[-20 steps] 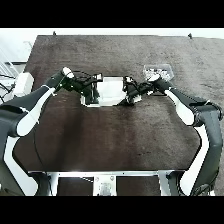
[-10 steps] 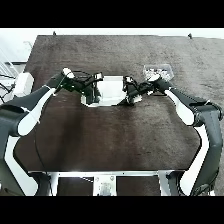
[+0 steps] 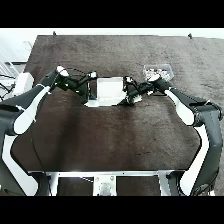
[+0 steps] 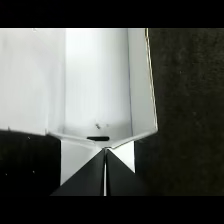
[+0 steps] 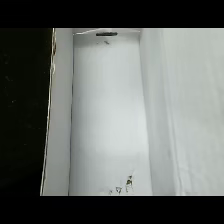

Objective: Fold the box and place the chain.

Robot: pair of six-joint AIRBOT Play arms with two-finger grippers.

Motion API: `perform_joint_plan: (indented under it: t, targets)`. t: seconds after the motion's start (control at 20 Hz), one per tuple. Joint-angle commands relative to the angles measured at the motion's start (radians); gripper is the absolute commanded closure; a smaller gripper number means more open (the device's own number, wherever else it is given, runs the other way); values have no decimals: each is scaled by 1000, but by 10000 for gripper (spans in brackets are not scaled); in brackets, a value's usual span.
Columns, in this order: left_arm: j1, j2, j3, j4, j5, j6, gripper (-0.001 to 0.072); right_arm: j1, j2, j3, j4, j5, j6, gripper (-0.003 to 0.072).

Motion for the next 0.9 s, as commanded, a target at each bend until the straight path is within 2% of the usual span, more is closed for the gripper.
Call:
perform_joint_plan:
  t: [0.0, 0.15, 0.4, 0.5, 0.65, 0.85]
  targets:
    - [23, 5, 1, -5, -51, -8, 692, 1, -1, 0, 0, 0, 0, 170]
    - [23, 40, 0, 1, -38, -113, 696, 1, -1, 0, 0, 0, 0, 170]
    - [51, 191, -31, 3, -13, -272, 696, 1, -1, 0, 0, 0, 0, 170]
    - [91, 268, -130, 2, 44, -316, 696, 1, -1, 0, 0, 0, 0, 170]
    - [146, 407, -296, -114, 106, -381, 696, 1, -1, 0, 0, 0, 0, 170]
    - [153, 571, -494, -121, 332, -644, 696, 1, -1, 0, 0, 0, 0, 170]
